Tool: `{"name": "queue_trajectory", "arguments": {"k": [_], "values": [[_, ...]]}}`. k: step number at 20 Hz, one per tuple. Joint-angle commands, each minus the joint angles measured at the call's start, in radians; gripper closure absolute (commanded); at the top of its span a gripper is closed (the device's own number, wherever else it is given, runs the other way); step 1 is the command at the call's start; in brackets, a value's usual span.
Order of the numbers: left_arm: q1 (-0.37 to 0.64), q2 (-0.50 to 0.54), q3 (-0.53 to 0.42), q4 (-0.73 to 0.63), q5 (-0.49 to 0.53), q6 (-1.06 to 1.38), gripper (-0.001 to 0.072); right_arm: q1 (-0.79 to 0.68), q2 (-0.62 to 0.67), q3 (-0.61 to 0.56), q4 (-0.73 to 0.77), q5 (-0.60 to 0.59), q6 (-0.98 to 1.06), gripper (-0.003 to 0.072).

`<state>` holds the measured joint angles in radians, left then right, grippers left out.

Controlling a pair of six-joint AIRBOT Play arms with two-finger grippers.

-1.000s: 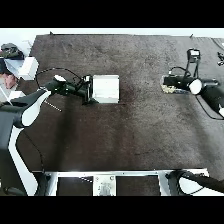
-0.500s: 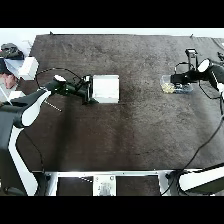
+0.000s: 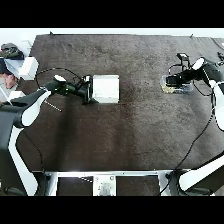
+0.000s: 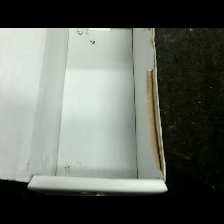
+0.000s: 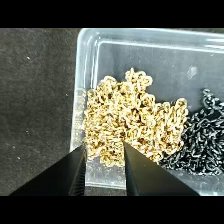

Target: Fold the box and place the chain.

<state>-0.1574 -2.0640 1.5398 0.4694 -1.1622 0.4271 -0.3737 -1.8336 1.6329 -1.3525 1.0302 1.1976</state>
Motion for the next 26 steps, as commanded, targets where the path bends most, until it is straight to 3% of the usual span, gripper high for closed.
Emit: {"name": "queue_trajectory", "arguments": {"k": [1,9,10,11,17,18,20,21,26], "values": [[0.000,0.000,0.000,0.000,0.000,0.000,0.0362,0.001,-0.029,0.006,0.010,0.007,-0.010,0.0403],[0.000,0.000,0.000,0.000,0.000,0.000,0.0362,0.002,-0.039,0.006,-0.009,-0.040,-0.013,0.0423],[0.000,0.000,0.000,0.000,0.000,0.000,0.0362,0.002,-0.039,0.006,-0.012,-0.040,-0.020,0.0511],[0.000,0.000,0.000,0.000,0.000,0.000,0.0362,0.002,-0.039,0.006,-0.012,-0.040,-0.021,0.0526],[0.000,0.000,0.000,0.000,0.000,0.000,0.0362,0.003,-0.039,0.006,-0.012,-0.040,-0.027,0.0528],[0.000,0.000,0.000,0.000,0.000,0.000,0.0362,0.006,-0.039,0.006,-0.012,-0.043,-0.037,0.0631],[0.000,0.000,0.000,0.000,0.000,0.000,0.0362,0.013,-0.039,0.006,-0.012,-0.042,-0.043,0.0651],[0.000,0.000,0.000,0.000,0.000,0.000,0.0363,0.018,-0.037,0.006,-0.011,-0.041,-0.047,0.0696],[0.000,0.000,0.000,0.000,0.000,0.000,0.0363,0.032,-0.007,0.006,-0.008,-0.023,-0.047,0.0698]]}}
